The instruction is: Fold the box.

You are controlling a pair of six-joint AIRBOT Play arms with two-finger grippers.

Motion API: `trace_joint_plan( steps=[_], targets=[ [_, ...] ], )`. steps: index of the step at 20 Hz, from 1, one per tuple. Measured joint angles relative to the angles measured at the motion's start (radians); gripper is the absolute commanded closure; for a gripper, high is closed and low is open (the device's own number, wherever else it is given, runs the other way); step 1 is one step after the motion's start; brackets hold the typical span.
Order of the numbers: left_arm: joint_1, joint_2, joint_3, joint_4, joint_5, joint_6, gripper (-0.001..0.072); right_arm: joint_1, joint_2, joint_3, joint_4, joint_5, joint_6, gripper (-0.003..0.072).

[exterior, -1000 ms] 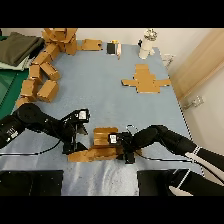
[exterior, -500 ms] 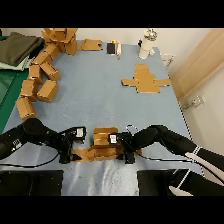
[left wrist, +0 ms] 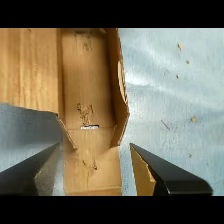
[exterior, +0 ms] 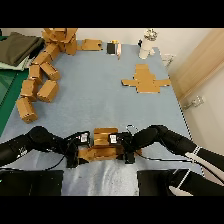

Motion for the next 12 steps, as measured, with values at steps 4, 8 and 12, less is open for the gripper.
trace_joint_plan(
  steps=[4, 8, 12],
  targets=[
    [-0.019, -0.001, -0.007, -0.053, 0.029, 0.018, 0.0106, 0.0, 0.0, 0.0, 0.0, 0.0, 0.0, 0.0184],
    [-0.026, -0.001, -0.016, -0.068, 0.039, 0.025, 0.0352, 0.0, 0.0, 0.0, 0.0, 0.0, 0.0, 0.0184],
    [-0.027, -0.001, -0.022, -0.072, 0.043, 0.029, 0.0354, 0.0, 0.0, 0.0, 0.0, 0.0, 0.0, 0.0184]
  ],
)
